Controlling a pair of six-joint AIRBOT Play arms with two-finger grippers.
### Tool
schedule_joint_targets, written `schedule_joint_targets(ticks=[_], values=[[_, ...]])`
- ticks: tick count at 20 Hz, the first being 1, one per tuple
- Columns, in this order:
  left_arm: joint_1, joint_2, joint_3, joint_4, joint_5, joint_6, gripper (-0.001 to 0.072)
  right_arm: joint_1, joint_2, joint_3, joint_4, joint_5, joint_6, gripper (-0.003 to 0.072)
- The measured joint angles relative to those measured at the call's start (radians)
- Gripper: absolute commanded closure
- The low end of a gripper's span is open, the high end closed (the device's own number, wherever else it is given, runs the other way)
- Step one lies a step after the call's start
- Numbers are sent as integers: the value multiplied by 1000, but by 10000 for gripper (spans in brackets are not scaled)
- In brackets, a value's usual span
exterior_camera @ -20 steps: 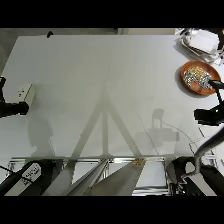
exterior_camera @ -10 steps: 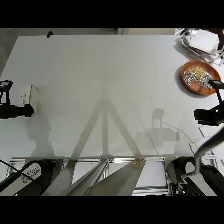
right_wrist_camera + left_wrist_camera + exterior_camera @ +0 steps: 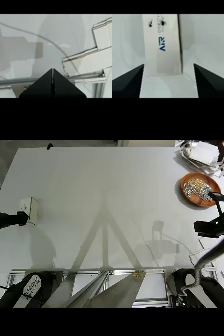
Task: Fold the box and place the chain.
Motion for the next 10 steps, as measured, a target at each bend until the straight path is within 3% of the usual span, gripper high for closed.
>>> schedule_joint_targets(ticks=[4,10], values=[[-54,58,0,-75,-114,2,21,0,0,0,0,0,0,669],[-202,66,0,-108,-305,2,23,0,0,0,0,0,0,669]])
